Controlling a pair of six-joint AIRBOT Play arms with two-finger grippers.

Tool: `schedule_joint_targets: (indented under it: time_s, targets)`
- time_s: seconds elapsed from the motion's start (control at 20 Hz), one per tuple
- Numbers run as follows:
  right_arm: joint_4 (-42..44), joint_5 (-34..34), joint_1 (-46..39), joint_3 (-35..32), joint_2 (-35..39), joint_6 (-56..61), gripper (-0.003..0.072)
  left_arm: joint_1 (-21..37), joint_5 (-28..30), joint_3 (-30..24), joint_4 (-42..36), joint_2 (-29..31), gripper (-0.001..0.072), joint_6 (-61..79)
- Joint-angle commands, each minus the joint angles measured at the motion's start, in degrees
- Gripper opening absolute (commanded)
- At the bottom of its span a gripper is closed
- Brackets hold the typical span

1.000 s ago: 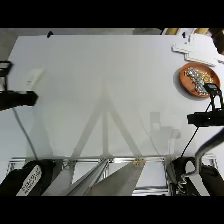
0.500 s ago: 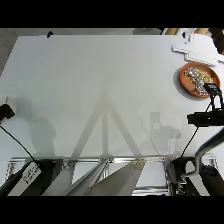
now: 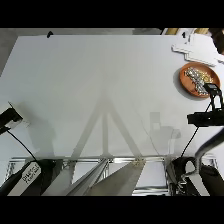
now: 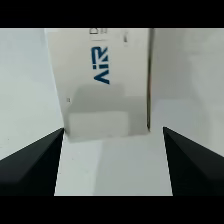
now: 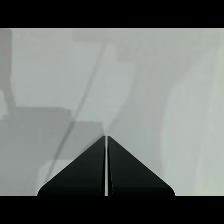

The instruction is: Fold the box and place the chain.

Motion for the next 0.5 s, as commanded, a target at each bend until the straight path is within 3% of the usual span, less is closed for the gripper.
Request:
schedule_joint_targets:
  time_s: [0.0, 0.2, 0.45]
  targets:
    - [0.0, 0.0, 0.0, 0.0, 0.0, 0.0, 0.0017, -5.3, -0.8, 0.0, -0.2, 8.6, 0.0697, 0.0]
    - [0.0, 0.0, 0.0, 0.0, 0.0, 0.0, 0.0017, -13.7, -2.9, 0.0, 0.0, 18.5, 0.0697, 1.7]
    - [0.0, 0.0, 0.0, 0.0, 0.0, 0.0, 0.0017, -20.1, -6.1, 0.0, 0.0, 21.9, 0.0697, 1.7]
